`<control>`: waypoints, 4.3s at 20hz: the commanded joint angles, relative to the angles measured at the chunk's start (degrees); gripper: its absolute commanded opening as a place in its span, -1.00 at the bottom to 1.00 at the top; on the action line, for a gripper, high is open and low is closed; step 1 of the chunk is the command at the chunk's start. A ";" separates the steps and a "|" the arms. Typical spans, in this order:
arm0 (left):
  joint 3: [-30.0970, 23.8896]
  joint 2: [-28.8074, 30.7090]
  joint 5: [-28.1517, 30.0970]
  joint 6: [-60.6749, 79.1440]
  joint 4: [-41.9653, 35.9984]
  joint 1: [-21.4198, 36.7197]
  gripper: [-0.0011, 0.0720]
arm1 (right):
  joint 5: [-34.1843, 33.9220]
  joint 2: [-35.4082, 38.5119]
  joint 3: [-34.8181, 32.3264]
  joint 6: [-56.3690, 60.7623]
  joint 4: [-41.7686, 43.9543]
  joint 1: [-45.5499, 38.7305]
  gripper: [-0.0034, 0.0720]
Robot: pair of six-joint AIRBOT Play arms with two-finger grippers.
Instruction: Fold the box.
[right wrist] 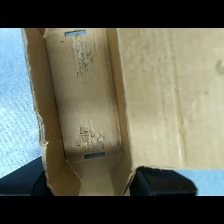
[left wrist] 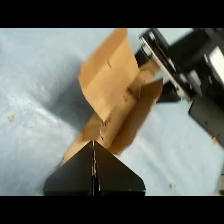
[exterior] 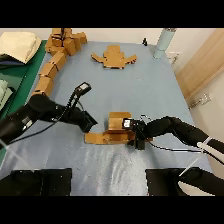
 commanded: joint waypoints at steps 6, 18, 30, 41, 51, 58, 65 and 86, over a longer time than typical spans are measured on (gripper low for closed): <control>-10.91 9.31 2.78 18.80 0.33 -2.91 0.91 | 0.00 -0.02 0.04 0.00 0.00 0.04 0.62; -9.03 -6.19 11.02 36.37 -6.25 -8.24 0.91 | 0.00 -0.02 0.04 0.02 0.00 0.04 0.62; -3.91 -14.56 12.63 39.63 -9.14 -12.76 -0.07 | 0.00 -0.02 0.04 0.00 0.00 0.04 0.62; -3.87 -14.56 17.11 44.19 -13.84 -15.89 -0.69 | -0.02 -0.02 0.04 0.02 0.00 0.04 0.62; -3.89 -14.58 16.52 44.24 -15.17 -15.93 -0.66 | 0.00 -0.02 0.04 0.00 0.00 0.04 0.62; -3.87 -14.56 15.41 44.24 -15.17 -15.93 0.18 | 0.00 -0.02 0.04 0.02 0.00 0.04 0.62; -3.98 -14.58 15.50 44.24 -15.13 -15.93 0.85 | 0.00 -0.02 0.04 0.00 0.00 0.04 0.62; -4.07 8.20 11.93 -22.53 29.94 -13.20 -0.94 | 0.00 -0.02 0.04 0.02 0.00 0.04 0.62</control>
